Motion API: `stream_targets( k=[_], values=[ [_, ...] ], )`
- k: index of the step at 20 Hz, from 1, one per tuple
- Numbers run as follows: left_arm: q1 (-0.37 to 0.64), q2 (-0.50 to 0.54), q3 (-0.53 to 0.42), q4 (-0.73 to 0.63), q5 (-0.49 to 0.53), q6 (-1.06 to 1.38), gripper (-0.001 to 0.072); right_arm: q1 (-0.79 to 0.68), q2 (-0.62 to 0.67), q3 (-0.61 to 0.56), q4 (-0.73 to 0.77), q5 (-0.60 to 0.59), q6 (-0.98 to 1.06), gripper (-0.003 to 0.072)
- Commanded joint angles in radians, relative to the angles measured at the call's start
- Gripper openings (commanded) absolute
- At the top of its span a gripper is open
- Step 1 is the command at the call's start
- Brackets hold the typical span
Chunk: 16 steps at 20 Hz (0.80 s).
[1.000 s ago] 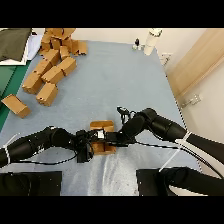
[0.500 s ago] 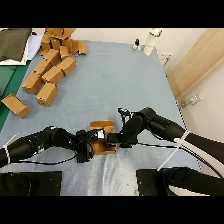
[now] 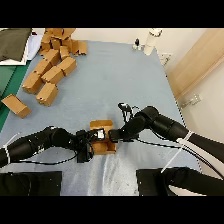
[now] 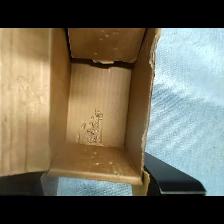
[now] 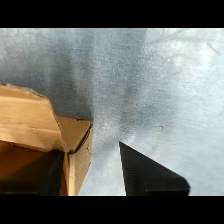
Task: Fold the box.
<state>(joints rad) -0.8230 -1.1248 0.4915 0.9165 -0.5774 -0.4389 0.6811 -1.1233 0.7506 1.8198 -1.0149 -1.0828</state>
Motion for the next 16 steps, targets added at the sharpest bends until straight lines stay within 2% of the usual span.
stream_targets(
  k=[1, 5, 9, 16],
  values=[
    [0.0, -0.001, 0.0, 0.001, 0.0, 0.001, 0.0462, 0.01, 0.009, 0.0, -0.018, -0.024, -0.005, 0.0527],
    [0.0, -0.001, 0.0, 0.001, 0.0, 0.001, 0.0462, 0.048, 0.009, 0.001, -0.047, -0.023, 0.113, 0.0522],
    [0.0, -0.001, 0.0, 0.001, 0.0, 0.0, 0.0462, 0.13, 0.009, 0.034, -0.237, -0.092, 0.295, 0.0521],
    [0.0, -0.001, 0.0, 0.001, 0.0, 0.001, 0.0462, 0.195, -0.001, 0.066, -0.253, -0.086, 0.42, 0.0509]
  ],
)
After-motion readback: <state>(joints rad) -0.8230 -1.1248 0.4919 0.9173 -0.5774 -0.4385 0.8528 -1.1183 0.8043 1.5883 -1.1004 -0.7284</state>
